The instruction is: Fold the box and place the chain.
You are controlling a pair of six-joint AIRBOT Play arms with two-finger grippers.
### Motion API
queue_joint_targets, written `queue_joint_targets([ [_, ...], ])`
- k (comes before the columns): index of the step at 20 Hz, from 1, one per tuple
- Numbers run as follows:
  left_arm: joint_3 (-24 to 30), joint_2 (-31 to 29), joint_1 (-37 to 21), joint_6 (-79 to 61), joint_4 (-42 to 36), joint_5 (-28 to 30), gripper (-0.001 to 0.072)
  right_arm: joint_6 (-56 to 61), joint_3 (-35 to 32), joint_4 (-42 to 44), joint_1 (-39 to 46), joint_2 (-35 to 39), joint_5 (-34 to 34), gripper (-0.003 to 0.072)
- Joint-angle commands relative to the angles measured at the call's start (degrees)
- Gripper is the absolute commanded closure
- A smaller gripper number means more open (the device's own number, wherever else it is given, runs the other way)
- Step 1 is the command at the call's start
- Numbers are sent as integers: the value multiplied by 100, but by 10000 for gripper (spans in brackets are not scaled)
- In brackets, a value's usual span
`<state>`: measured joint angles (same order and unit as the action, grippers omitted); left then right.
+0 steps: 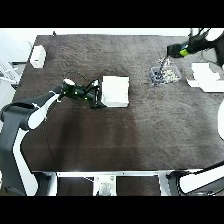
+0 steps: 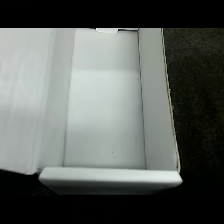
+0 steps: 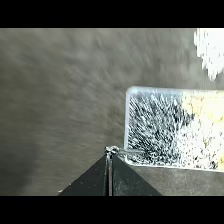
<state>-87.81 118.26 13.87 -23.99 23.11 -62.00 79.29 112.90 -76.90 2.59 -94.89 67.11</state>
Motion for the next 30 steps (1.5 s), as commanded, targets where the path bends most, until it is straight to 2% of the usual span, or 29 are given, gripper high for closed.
queue_joint_targets([
  [1,0,-4,0,-2,0,2,476,-48,4,-68,-354,826,260,673],
  [6,0,-4,0,-2,0,0,476,-48,4,-66,-1088,1506,546,673],
  [12,0,-4,0,-2,0,0,476,-46,-39,-66,-2120,1644,815,673],
  [15,0,-4,0,-2,0,0,476,-24,-258,-66,-2524,1641,811,674],
  [18,0,-4,0,-2,0,2,476,170,-811,-63,-2885,1641,664,673],
  [22,0,-4,0,-2,0,0,476,225,-1961,-39,-3077,1639,-140,673],
  [27,0,-4,0,-2,0,2,476,428,-3617,376,-3073,1484,-2031,674],
  [30,0,-4,0,-2,-2,2,476,426,-4251,540,-3073,1064,-2850,674],
])
